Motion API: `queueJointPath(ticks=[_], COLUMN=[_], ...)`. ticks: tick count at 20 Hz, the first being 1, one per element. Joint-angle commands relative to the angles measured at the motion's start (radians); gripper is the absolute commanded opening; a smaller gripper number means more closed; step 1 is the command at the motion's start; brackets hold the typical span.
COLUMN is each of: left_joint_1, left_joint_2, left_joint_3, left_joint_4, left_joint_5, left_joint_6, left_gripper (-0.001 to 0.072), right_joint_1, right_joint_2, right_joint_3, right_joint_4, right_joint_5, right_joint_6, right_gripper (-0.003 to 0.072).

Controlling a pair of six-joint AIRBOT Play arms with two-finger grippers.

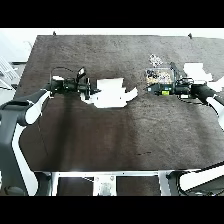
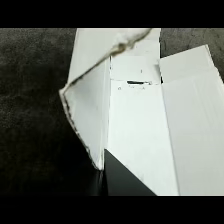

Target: Fold the box and place the chain.

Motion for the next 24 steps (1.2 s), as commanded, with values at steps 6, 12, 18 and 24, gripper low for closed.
queueJointPath(ticks=[6, 12, 18, 24], left_joint_1=[0.0, 0.0, 0.0, 0.0], left_joint_2=[-0.018, -0.018, -0.016, -0.017], left_joint_3=[-0.003, -0.003, -0.003, -0.003], left_joint_4=[-0.004, -0.012, -0.013, -0.013], left_joint_5=[0.012, 0.01, 0.011, 0.011], left_joint_6=[0.026, 0.022, 0.022, 0.022], left_gripper=[0.0016, 0.0019, 0.0019, 0.0019], right_joint_1=[0.009, 0.013, 0.013, 0.055], right_joint_2=[0.0, 0.001, 0.043, 0.179], right_joint_3=[-0.008, -0.012, -0.019, -0.063], right_joint_4=[0.005, 0.012, 0.058, 0.15], right_joint_5=[-0.026, 0.018, 0.19, 0.239], right_joint_6=[-0.013, -0.082, -0.146, -0.309], right_gripper=[0.0219, 0.0219, 0.0215, 0.0217])
